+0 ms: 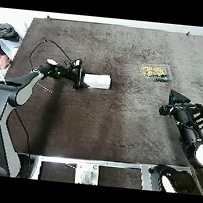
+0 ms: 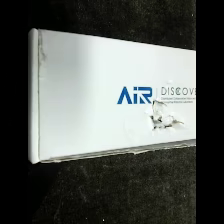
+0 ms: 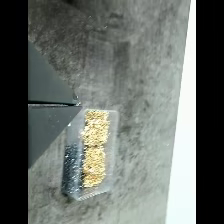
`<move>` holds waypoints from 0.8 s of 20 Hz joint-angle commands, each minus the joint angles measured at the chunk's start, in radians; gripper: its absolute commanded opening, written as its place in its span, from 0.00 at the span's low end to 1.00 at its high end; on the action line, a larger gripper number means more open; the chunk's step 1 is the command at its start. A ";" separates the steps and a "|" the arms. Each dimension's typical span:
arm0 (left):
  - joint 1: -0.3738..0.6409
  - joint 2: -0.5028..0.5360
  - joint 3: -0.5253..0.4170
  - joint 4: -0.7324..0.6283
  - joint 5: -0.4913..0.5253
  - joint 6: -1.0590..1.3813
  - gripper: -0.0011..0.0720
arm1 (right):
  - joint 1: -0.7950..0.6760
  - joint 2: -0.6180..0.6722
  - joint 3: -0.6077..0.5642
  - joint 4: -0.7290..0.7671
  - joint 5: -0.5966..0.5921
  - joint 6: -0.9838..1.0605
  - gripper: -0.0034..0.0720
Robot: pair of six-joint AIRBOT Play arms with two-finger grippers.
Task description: Fold the box and place the chain.
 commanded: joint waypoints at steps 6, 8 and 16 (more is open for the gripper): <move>0.055 0.114 0.011 -0.225 -0.043 -0.071 0.03 | 0.000 0.019 -0.021 -0.003 -0.021 0.001 0.06; 0.119 0.225 0.025 -0.257 0.050 -0.110 0.03 | 0.000 0.019 -0.021 -0.003 -0.021 0.001 0.06; 0.492 0.496 0.026 -0.249 0.588 -0.441 0.03 | 0.000 0.019 -0.021 -0.003 -0.021 0.000 0.06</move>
